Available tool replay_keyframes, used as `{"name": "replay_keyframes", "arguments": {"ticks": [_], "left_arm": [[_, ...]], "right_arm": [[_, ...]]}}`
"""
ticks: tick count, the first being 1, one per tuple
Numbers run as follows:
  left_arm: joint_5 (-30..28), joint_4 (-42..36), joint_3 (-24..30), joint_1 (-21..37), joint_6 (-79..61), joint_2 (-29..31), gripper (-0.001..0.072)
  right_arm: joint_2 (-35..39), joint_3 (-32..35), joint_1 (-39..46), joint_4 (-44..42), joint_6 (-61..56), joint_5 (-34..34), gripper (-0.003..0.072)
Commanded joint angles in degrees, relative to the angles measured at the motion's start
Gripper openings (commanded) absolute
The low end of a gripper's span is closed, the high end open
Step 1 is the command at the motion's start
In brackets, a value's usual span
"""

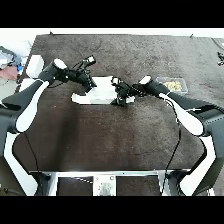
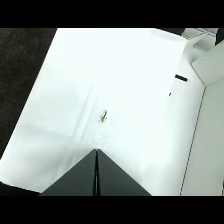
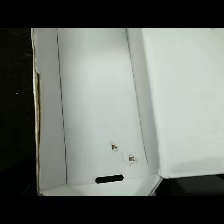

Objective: Fold the box and place the chain.

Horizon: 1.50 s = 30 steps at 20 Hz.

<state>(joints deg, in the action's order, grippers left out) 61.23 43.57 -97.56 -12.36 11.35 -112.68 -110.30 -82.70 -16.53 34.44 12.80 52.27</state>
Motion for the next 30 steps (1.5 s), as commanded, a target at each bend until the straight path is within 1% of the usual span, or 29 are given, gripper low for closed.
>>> {"name": "replay_keyframes", "arguments": {"ticks": [1, 6, 9, 10, 13, 14, 16, 18, 20, 22, 23, 24, 25, 28, 30], "left_arm": [[0.8, 0.6, -0.2, 0.0, -2.5, -1.2, 0.001], [2.6, 0.6, -0.6, 0.1, -9.0, -0.7, 0.0008], [3.8, -0.8, -1.7, 1.8, -10.4, 2.2, 0.0007], [5.4, -1.2, -1.7, 2.7, -10.4, 4.0, 0.0007], [14.1, -0.2, -1.6, 4.5, -10.3, 9.0, 0.0007], [15.5, 1.0, -1.6, 4.7, -9.8, 10.2, 0.0006], [17.3, 6.0, -1.4, 4.7, -8.6, 11.1, 0.0006], [16.9, 11.4, -0.2, 4.7, -6.9, 11.1, 0.0007], [13.1, 14.7, 3.1, 4.7, -6.9, 10.9, 0.0008], [8.7, 15.0, 6.4, 4.7, -7.0, 10.8, 0.0015], [7.2, 14.9, 7.6, 4.7, -8.8, 10.6, 0.0202], [6.3, 14.8, 7.8, 4.7, -9.5, 10.2, 0.0572], [5.1, 14.7, 7.8, 4.7, -9.5, 9.5, 0.072], [4.5, 14.1, 7.8, 4.7, -11.4, 9.0, 0.0712], [5.6, 11.6, 7.8, 4.7, -14.8, 9.0, 0.0712]], "right_arm": [[0.0, 0.0, -0.1, 0.0, 0.1, 0.0, 0.0602], [0.0, 0.0, -0.1, 0.0, 0.0, 0.0, 0.0602], [0.0, 0.0, -0.1, 0.0, 0.1, 0.0, 0.0602], [0.0, 0.0, -0.1, 0.0, 0.1, 0.0, 0.0602], [0.0, 0.0, -0.1, 0.0, 0.1, -0.2, 0.0602], [0.0, 0.0, -0.1, 0.0, 0.1, -0.2, 0.0602], [0.0, 0.0, -0.1, 0.0, 0.1, -0.2, 0.0602], [0.0, 0.0, -0.1, 0.0, 0.1, -0.2, 0.0602], [0.0, 0.0, -0.1, 0.0, 0.1, -0.2, 0.0602], [0.0, 0.0, -0.1, 0.0, 0.1, -0.2, 0.0603], [0.0, 0.0, -0.1, 0.0, 0.1, -0.2, 0.0602], [0.0, 0.0, -0.1, 0.0, 0.1, -0.2, 0.0602], [0.0, 0.0, -0.1, 0.0, 0.1, -0.2, 0.0602], [0.0, 0.0, -0.1, 0.0, 0.1, -0.2, 0.0602], [0.0, 0.0, -0.1, 0.0, 0.1, -0.2, 0.0602]]}}
